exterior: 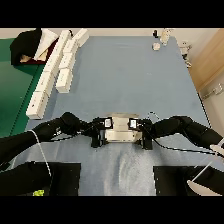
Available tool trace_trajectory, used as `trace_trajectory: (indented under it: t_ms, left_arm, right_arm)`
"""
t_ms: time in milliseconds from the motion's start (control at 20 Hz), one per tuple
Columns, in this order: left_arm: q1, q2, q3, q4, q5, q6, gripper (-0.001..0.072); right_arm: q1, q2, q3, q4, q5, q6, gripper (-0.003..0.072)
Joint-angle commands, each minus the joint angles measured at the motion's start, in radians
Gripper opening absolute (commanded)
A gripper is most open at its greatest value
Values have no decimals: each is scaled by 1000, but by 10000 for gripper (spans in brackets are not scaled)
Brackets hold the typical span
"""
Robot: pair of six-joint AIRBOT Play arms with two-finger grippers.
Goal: Fold the box.
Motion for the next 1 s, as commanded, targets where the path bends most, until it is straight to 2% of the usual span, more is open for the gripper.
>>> trace_trajectory:
  t_ms: [0, 150, 200, 250, 500, 550, 600, 650, 950]
  left_arm:
    - [0, 0, 0, -2, 26, -5, 697]
    - [0, -1, 0, -2, 25, -4, 674]
    - [0, 0, 0, -2, 23, -3, 420]
    - [0, -1, 0, -1, 18, 0, 274]
    - [-1, -1, 0, 2, 2, -1, 276]
    - [0, -1, 0, 2, 2, -1, 339]
    - [0, -1, 0, 2, 2, -1, 520]
    - [0, -1, 0, 2, 2, -1, 612]
    - [14, 0, 0, 14, 0, -1, 610]
  right_arm:
    - [0, 1, 0, 0, 0, 0, 539]
    - [0, 1, 0, 0, 0, 0, 539]
    - [0, 1, 0, 0, 0, 0, 540]
    - [0, 1, 0, 0, 0, 0, 539]
    - [0, 1, 0, 0, 0, 0, 539]
    - [0, 1, 0, 0, 0, 0, 539]
    - [0, 1, 0, 0, 0, 0, 540]
    - [0, 1, 0, 0, 0, 0, 540]
    - [0, 1, 0, 0, 0, 0, 539]
